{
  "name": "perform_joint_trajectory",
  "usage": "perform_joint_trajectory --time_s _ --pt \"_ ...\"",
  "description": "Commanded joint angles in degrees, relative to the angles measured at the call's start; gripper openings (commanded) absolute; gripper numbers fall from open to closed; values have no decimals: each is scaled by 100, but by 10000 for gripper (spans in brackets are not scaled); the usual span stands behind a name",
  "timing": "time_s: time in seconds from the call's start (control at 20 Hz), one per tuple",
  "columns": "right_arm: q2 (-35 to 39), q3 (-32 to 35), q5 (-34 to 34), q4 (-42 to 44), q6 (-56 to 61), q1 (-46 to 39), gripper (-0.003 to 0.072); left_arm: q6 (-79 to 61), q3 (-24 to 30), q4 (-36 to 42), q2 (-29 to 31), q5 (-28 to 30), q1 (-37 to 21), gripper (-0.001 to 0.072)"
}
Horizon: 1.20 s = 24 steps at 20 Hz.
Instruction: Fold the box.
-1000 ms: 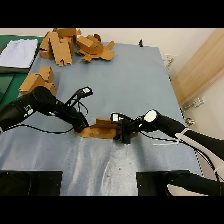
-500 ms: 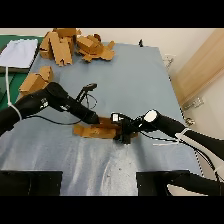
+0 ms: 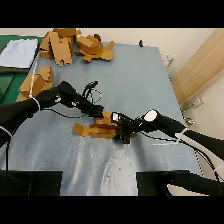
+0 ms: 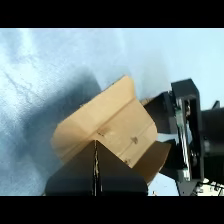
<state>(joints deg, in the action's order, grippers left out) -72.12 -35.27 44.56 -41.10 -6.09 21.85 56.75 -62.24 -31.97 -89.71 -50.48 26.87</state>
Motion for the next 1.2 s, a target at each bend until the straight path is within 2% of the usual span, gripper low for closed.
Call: perform_joint_trajectory --time_s 0.0,0.4,0.6,0.85,1.05,1.15 --pt "4 -2 0 68 0 4 444 323 -37 -17 -136 -66 33 11" --pt "4 -2 2 61 0 2 444 953 -37 -476 -138 -817 92 10" --pt "4 -2 0 59 0 2 444 1226 -37 -1051 -138 -901 90 11" --pt "4 -2 0 61 0 2 443 658 -170 -634 -131 -507 -22 11" --pt "4 -2 0 59 0 2 443 -219 -651 2 -74 -850 -605 11" --pt "4 -2 2 61 0 2 444 -907 -774 26 85 -999 -970 11"
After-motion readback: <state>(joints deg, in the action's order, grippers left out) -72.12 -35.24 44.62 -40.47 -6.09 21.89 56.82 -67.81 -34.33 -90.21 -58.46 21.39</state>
